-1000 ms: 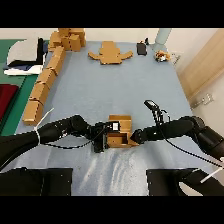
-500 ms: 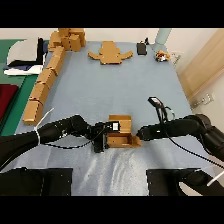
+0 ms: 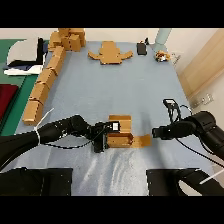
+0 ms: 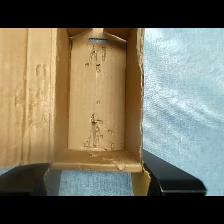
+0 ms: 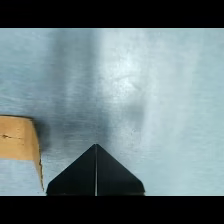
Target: Fold the box.
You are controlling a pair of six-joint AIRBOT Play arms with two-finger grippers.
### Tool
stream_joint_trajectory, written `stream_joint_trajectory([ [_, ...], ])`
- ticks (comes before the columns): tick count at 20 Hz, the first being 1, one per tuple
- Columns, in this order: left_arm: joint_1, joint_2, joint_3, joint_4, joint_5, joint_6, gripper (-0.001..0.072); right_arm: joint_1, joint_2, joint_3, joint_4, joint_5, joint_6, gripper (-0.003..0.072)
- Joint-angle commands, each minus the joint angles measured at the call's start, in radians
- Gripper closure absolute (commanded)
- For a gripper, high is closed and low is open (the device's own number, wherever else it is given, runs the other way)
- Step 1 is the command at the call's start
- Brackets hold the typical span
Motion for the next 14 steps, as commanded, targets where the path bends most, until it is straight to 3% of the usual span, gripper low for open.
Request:
stream_joint_trajectory([
  [1,0.000,0.001,0.000,0.000,0.000,0.000,0.0256,-0.006,-0.053,-0.045,0.109,0.048,-0.050,0.0682],
  [5,0.000,0.001,0.000,0.000,0.000,0.000,0.0256,-0.006,-0.103,-0.086,0.346,0.180,-0.164,0.0682],
  [10,0.000,0.001,0.000,0.000,0.000,0.000,0.0255,-0.005,-0.174,-0.093,0.435,0.192,-0.249,0.0683],
  [14,0.000,0.001,0.000,0.000,0.000,0.000,0.0255,-0.005,-0.158,-0.092,0.507,0.193,-0.292,0.0683],
])
